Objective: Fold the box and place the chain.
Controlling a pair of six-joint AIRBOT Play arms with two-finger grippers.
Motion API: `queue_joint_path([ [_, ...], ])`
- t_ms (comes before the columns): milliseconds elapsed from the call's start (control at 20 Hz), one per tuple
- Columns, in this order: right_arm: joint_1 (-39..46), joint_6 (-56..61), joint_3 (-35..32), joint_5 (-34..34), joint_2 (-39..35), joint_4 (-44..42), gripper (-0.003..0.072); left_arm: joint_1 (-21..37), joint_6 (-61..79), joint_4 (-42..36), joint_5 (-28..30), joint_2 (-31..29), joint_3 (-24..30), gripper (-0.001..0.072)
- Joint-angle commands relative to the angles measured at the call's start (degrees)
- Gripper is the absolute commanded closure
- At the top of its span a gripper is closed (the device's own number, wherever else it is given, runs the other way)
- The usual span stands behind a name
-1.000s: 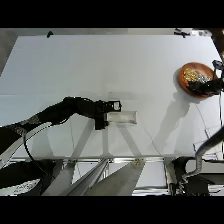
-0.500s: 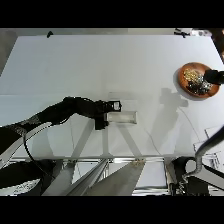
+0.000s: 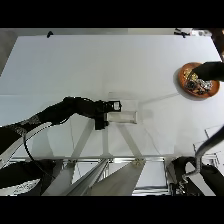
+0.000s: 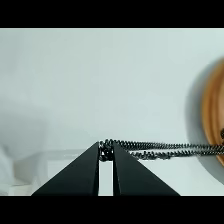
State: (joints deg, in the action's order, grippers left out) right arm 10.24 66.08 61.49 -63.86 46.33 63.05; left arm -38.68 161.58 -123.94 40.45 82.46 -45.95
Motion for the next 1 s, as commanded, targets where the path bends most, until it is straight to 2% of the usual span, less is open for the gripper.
queue_joint_path([
  [0, -6.3, 3.5, 0.0, -1.3, -10.0, -0.3, 0.0669, 0.0, 0.0, 0.0, 0.0, 0.0, 0.0, 0.0314],
  [250, -8.1, 6.2, 0.0, -1.3, -22.0, -0.4, 0.0669, 0.0, 0.0, 0.0, 0.0, 0.0, 0.0, 0.0314],
  [450, -8.1, 7.2, 0.0, -1.3, -27.8, -0.7, 0.0669, 0.0, 0.0, 0.0, 0.0, 0.0, 0.0, 0.0314],
  [550, -8.2, 7.2, 0.0, -1.4, -29.1, -2.4, 0.0669, 0.0, 0.0, 0.0, 0.0, 0.0, 0.0, 0.0314],
  [750, -8.1, 4.5, 0.0, -1.3, -29.3, -11.5, 0.0669, 0.0, 0.0, 0.0, 0.0, 0.0, 0.0, 0.0314],
  [950, -8.2, 3.9, 0.0, -1.7, -29.2, -13.5, 0.0669, 0.0, 0.0, 0.0, 0.0, 0.0, 0.0, 0.0314],
])
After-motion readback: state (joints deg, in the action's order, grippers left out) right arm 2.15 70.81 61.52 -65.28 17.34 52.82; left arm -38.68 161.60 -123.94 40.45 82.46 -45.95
